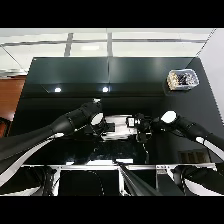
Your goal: Fold the box and place the chain.
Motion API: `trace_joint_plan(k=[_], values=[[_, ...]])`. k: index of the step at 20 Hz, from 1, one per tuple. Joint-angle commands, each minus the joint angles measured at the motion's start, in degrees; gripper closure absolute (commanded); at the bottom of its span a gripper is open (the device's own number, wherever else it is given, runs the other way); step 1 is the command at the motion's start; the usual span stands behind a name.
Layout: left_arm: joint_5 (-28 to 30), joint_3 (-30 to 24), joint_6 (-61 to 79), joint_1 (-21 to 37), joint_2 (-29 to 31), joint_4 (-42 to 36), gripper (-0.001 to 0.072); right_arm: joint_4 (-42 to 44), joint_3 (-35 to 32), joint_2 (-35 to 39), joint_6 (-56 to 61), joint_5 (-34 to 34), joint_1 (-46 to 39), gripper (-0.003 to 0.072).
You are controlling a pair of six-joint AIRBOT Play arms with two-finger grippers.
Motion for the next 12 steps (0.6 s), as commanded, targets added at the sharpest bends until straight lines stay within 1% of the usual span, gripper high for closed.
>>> trace_joint_plan(k=[1,2,4,5,6,7,12], values=[[0.7,0.3,0.3,0.0,0.0,0.0,0.0123,0.0,0.0,0.0,0.0,0.0,0.0,0.0504],[0.6,0.5,0.3,0.1,0.0,0.0,0.0105,0.0,0.0,0.0,0.0,0.0,0.0,0.0505],[0.5,0.7,0.3,0.1,0.0,0.4,0.0114,0.0,0.0,0.0,0.0,0.0,0.0,0.0504],[0.5,0.7,0.3,0.1,0.0,0.6,0.0208,0.0,0.0,0.0,0.0,0.0,0.0,0.0505],[0.9,0.7,0.3,0.1,0.0,0.9,0.0478,0.0,0.0,0.0,0.0,0.0,0.0,0.0504],[1.2,0.7,0.4,0.0,0.0,1.2,0.0677,0.0,0.0,0.0,0.0,0.0,0.0,0.0505],[1.1,0.7,0.4,0.0,0.0,1.2,0.0685,0.0,0.0,0.0,0.0,0.0,0.0,0.0504]])
